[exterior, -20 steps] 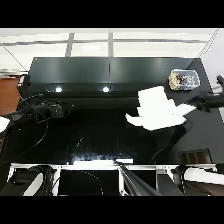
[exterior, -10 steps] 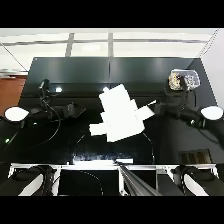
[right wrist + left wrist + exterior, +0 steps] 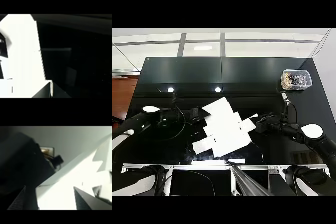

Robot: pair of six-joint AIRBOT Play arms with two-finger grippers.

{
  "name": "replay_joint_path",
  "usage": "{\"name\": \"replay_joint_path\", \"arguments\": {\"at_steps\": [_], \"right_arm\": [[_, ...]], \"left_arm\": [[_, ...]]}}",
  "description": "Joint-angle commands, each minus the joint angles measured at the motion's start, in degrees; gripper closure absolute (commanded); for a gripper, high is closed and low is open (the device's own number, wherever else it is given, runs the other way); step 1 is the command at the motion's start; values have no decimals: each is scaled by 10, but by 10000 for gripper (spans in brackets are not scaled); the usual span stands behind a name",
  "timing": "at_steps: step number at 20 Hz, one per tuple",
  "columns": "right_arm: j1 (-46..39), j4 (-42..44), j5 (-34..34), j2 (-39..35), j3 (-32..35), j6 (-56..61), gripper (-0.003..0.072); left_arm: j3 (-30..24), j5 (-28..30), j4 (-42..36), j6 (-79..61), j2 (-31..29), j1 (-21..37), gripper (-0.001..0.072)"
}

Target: Fold the box and place the chain.

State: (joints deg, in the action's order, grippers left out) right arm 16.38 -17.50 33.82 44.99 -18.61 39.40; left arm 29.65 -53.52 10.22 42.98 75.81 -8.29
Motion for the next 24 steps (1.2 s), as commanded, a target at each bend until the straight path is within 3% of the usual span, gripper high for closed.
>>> {"name": "replay_joint_path", "arguments": {"at_steps": [1, 6, 10, 12, 14, 15, 17, 18, 19, 20, 24], "right_arm": [[11, 11, -7, -3, 4, -2, 675], [11, 11, -7, -3, 4, -2, 675], [11, 11, -7, -3, 4, -1, 675], [11, 10, -7, -3, 4, -1, 675], [11, 10, -7, -3, 4, -2, 675], [11, 10, -7, -3, 4, -2, 674], [11, 9, -5, -3, 4, -2, 666], [10, 8, -4, -3, 4, 0, 486], [0, -6, 8, -3, 1, 22, 76], [-16, -45, 35, -3, -9, 50, 9], [-84, -285, 216, -3, -101, 165, 9]], "left_arm": [[6, -91, -33, -76, 66, -5, 6], [6, -196, -16, -166, 114, -12, 6], [12, -175, 0, -215, 115, -26, 64], [29, -174, 12, -219, 115, -34, 207], [49, -174, 51, -219, 115, -36, 475], [55, -175, 66, -219, 115, -35, 493], [63, -178, 90, -219, 115, -35, 608], [65, -183, 101, -220, 115, -34, 676], [67, -187, 109, -220, 115, -34, 681], [69, -193, 119, -220, 115, -33, 681], [89, -206, 143, -267, 90, -48, 687]]}}
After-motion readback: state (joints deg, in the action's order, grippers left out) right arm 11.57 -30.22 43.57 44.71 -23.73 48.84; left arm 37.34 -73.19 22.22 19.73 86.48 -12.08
